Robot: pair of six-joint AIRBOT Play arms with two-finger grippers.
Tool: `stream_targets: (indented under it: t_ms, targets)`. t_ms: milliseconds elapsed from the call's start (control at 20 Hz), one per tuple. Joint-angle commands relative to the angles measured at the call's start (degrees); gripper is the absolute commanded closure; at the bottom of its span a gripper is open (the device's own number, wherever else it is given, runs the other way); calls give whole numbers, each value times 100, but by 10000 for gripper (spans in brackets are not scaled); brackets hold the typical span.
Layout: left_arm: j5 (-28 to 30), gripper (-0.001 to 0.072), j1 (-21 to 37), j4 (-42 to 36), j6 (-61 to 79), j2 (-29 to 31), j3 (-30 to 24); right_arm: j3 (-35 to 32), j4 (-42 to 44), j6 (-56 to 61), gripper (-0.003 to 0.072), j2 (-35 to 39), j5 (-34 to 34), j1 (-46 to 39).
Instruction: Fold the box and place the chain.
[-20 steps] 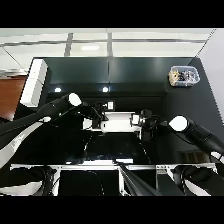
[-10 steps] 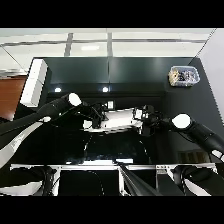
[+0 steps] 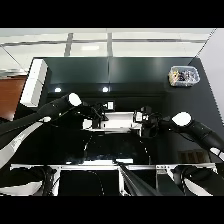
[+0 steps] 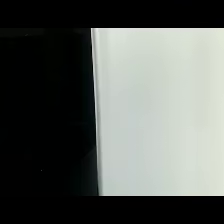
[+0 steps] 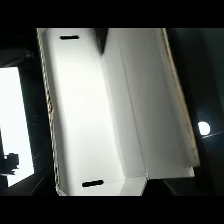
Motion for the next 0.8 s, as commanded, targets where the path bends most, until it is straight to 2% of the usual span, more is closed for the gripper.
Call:
stream_targets:
  t_ms: [0, 450, 750]
  targets:
    - [17, 682, -2, -2, -7, -4, -2, 4, 39, -103, -12, -267, 433, -37]
    - [13, 682, -2, -4, -7, -4, -2, 463, -98, -20, -12, -1237, 649, -42]
    - [13, 681, -2, -4, -7, -4, -2, 481, -378, 315, -12, -1259, 601, -66]
